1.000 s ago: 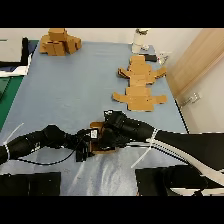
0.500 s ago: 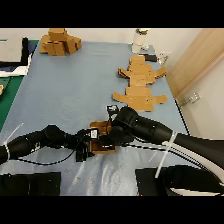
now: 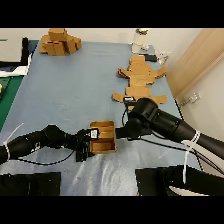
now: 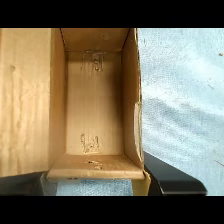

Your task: Fold the box.

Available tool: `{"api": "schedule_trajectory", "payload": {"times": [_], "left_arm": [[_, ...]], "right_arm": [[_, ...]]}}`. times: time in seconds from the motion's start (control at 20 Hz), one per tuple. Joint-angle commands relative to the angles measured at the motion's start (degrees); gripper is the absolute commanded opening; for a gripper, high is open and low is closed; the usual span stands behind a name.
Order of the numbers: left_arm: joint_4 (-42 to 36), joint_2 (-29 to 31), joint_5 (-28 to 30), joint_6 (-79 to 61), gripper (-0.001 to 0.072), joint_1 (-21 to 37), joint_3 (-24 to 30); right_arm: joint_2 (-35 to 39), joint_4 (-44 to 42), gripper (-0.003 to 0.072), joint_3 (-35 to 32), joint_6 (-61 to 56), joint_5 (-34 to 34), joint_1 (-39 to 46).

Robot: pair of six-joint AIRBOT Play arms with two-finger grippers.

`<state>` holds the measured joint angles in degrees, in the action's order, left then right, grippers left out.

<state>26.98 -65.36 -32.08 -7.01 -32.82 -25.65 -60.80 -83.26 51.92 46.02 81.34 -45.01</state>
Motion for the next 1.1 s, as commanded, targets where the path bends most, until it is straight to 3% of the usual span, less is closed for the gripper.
{"api": "schedule_trajectory", "payload": {"times": [0.0, 0.1, 0.15, 0.25, 0.35, 0.45, 0.6, 1.05], "left_arm": [[0.00, 0.00, 0.09, -0.02, 0.0598, -0.02, 0.00], [0.00, 0.00, 0.07, -0.02, 0.0598, -0.02, 0.00], [0.00, 0.00, 0.07, -0.02, 0.0598, -0.02, 0.00], [0.00, 0.00, 0.07, -0.02, 0.0598, -0.02, 0.00], [0.00, 0.00, 0.07, -0.02, 0.0598, -0.02, 0.00], [0.00, 0.00, 0.07, -0.02, 0.0598, -0.02, 0.00], [0.00, 0.00, 0.09, -0.02, 0.0598, -0.02, 0.00], [0.00, 0.00, 0.11, -0.02, 0.0598, -0.02, 0.00]], "right_arm": [[-1.33, -7.23, 0.0002, -2.51, 17.79, -14.25, 14.45], [-6.58, -26.49, 0.0001, -2.60, 38.03, -23.82, 25.53], [-10.21, -39.85, 0.0002, -2.38, 50.14, -25.24, 30.21], [-17.53, -60.28, 0.0001, -0.85, 69.99, -20.35, 35.52], [-22.91, -68.57, 0.0001, 1.79, 81.90, -9.35, 35.58], [-24.11, -68.89, 0.0001, 2.29, 87.76, -3.30, 33.20], [-21.33, -68.37, 0.0001, 0.04, 93.37, -2.25, 28.50], [-0.44, -53.75, 0.0002, -10.40, 92.50, -19.02, 14.16]]}}
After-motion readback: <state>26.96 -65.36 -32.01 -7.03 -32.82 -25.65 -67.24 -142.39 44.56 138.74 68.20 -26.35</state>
